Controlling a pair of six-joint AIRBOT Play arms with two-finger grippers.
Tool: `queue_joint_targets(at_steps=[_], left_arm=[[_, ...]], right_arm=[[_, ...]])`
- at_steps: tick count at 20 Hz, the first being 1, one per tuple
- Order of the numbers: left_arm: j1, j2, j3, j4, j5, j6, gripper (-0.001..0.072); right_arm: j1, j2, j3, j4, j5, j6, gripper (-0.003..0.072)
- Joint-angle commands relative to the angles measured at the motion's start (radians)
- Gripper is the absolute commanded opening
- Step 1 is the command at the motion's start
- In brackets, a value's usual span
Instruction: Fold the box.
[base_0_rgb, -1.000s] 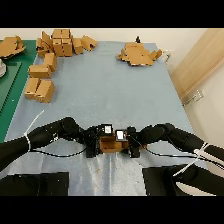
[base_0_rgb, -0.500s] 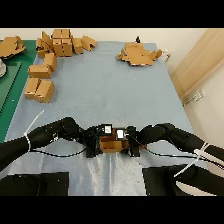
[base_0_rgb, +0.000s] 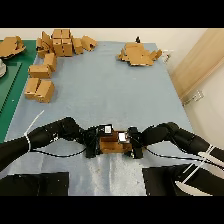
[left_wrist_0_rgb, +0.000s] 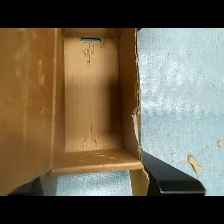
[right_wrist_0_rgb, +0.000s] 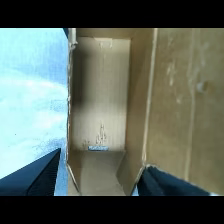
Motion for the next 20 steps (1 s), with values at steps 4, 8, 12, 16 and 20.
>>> queue_joint_targets(at_steps=[4,8,12,16,20], left_arm=[[0.000,0.000,0.000,0.000,0.002,-0.002,0.0386],[0.000,0.000,0.000,0.000,0.003,-0.002,0.0386],[0.000,0.000,0.000,0.000,0.002,-0.002,0.0386],[0.000,0.000,0.000,0.000,0.003,-0.002,0.0386],[0.000,0.000,0.000,0.000,0.002,-0.002,0.0386]], right_arm=[[-0.005,0.087,0.011,-0.050,-0.031,0.035,0.0708],[-0.005,0.143,0.013,-0.244,-0.038,0.341,0.0707],[-0.004,0.227,0.013,-0.318,-0.160,0.557,0.0706],[-0.004,0.322,0.013,-0.148,-0.238,0.824,0.0705],[-0.003,0.349,0.013,0.105,-0.256,1.295,0.0703]])
